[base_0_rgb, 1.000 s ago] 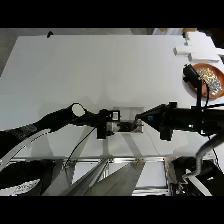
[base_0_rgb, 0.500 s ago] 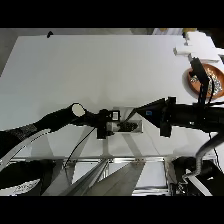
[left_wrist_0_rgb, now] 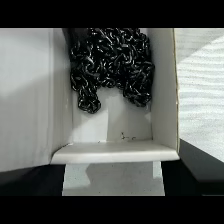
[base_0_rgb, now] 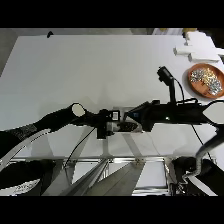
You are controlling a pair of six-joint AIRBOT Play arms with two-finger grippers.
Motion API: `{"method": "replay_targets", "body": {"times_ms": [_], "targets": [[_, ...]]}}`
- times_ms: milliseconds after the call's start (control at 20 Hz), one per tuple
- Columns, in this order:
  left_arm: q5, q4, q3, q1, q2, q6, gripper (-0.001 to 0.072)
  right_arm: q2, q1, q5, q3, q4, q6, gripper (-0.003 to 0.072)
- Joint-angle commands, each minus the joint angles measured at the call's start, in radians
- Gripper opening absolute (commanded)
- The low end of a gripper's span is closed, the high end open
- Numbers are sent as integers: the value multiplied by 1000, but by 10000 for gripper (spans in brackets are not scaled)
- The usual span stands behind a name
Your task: Fold the box and place the chain.
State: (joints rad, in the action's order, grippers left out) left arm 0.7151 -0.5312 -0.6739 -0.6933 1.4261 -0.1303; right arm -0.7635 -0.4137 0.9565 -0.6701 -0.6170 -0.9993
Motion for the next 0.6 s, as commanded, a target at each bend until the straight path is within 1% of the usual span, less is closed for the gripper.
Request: {"method": "replay_targets", "body": {"times_ms": [0,200,400,550], "targets": [[0,0,0,0,0,0,180,-39,-34,-40,2,-95,-70,19],[0,0,0,0,0,0,180,-42,-34,-62,18,-195,-120,19],[0,0,0,0,0,0,180,-68,-50,-98,82,-199,-122,19],[0,0,0,0,0,0,180,-120,-132,-114,93,-203,-63,19]]}}
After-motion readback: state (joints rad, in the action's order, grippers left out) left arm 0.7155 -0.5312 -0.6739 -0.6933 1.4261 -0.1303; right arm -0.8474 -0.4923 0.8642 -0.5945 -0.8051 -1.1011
